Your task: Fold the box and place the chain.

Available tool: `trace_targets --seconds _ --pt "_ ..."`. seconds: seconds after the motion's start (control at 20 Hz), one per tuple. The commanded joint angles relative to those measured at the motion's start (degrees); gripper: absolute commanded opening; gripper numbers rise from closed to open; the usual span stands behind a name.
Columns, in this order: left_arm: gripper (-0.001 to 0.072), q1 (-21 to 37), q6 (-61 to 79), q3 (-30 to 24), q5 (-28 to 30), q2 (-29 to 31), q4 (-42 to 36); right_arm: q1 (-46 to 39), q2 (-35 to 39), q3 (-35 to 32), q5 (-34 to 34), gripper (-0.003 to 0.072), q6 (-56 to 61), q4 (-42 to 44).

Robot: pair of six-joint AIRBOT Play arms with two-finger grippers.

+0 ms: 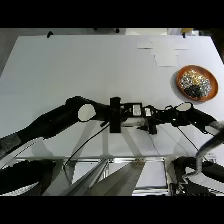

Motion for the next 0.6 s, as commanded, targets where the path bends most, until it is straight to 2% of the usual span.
trace_targets --seconds 0.0,0.3,0.55 --pt "0.0001 0.6 -8.5 0.0 18.4 -2.6 0.0 0.0 0.0 0.0 0.0 0.0459 0.0 0.0" --pt "0.0005 3.2 -13.8 0.0 17.0 -9.6 0.0 0.0 0.0 0.0 0.0 0.0459 0.0 0.0" --pt "0.0005 3.1 -13.8 0.0 13.0 -10.7 0.0 0.0 0.0 0.0 0.0 0.0459 0.0 0.0"
